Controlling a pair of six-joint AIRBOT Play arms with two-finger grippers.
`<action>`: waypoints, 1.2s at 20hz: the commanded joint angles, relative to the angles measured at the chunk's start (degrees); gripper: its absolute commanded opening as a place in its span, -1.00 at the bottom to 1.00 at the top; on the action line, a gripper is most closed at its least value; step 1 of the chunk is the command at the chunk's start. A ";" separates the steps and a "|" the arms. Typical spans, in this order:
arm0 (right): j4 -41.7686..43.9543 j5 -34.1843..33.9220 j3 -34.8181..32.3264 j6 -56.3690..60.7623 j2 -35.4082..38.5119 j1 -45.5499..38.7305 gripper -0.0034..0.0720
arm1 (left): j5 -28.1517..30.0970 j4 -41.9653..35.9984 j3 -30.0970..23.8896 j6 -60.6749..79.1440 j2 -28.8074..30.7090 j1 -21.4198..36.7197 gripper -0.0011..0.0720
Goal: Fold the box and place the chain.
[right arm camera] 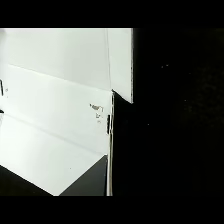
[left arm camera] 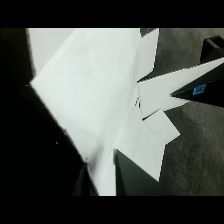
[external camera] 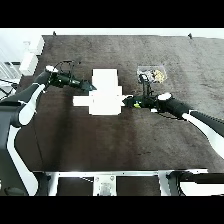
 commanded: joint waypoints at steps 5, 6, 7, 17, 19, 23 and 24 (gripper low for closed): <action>0.00 0.02 -0.24 -1.09 0.02 0.02 -0.23 | 0.39 -1.99 0.04 5.70 -0.20 -0.09 -0.91; 0.00 0.02 -0.22 -1.11 0.02 0.00 -0.09 | 0.24 -2.19 0.04 7.58 -0.20 -0.09 -0.92; 0.02 0.02 -0.22 -1.09 0.04 -0.17 -0.09 | -0.22 -2.27 0.04 9.97 -0.20 -0.09 -0.92; 0.07 4.15 -0.24 -1.01 5.46 -14.82 -0.07 | -6.38 -2.89 -3.02 35.78 2.14 1.27 -0.93; 0.04 5.62 -0.24 -1.03 5.46 -16.48 -0.07 | -4.35 -3.50 -5.35 40.00 3.74 1.27 -0.93; 0.00 5.62 -0.98 -1.07 5.46 -16.85 -0.07 | -1.49 -7.72 -9.79 47.32 4.28 0.83 -0.93; 0.00 5.62 -1.49 -1.07 5.44 -16.87 -0.07 | -0.28 -7.93 -10.91 48.85 4.26 0.72 -0.93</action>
